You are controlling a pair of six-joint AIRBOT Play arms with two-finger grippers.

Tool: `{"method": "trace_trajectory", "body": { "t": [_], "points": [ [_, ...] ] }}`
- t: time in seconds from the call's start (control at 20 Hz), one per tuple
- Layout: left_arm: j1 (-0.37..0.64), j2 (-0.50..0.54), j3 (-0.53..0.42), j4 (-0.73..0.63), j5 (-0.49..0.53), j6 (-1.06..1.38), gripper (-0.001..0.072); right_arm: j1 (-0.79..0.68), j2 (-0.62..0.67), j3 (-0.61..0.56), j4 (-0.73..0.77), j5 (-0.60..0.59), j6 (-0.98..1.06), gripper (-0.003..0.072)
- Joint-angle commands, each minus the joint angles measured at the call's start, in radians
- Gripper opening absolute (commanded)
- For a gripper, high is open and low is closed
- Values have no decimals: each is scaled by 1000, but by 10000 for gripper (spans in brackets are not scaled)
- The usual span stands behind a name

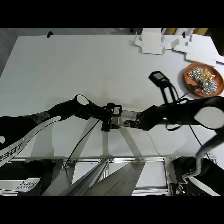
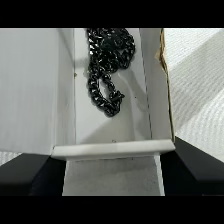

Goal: Fold the box and place the chain.

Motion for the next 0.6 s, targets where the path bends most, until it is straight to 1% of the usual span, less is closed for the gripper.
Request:
{"method": "trace_trajectory", "body": {
  "t": [0.0, 0.05, 0.15, 0.2, 0.25, 0.35, 0.5, 0.55],
  "points": [
    [0, 0, 0, 0, 0, 0, 136, 26, -93, -17, -19, -38, -1, 76],
    [0, 0, 0, 0, 0, 0, 136, 26, -112, -17, -25, -40, -1, 133],
    [0, 0, 0, 0, 0, 0, 136, 25, -120, -16, -31, -45, -8, 145],
    [0, 0, 0, 0, 0, 0, 136, 25, -120, -5, -36, -39, -23, 186],
    [0, 0, 0, 0, 0, 0, 136, 25, -120, 12, -50, -29, -23, 210],
    [0, 0, 0, 0, 0, 0, 136, 10, -120, 75, -78, -3, -24, 210],
    [0, 0, 0, 0, 0, 0, 136, -80, -120, 179, -117, 21, -24, 205],
    [0, 0, 0, 0, 0, 0, 136, -117, -120, 195, -134, 20, -24, 204]
  ]
}}
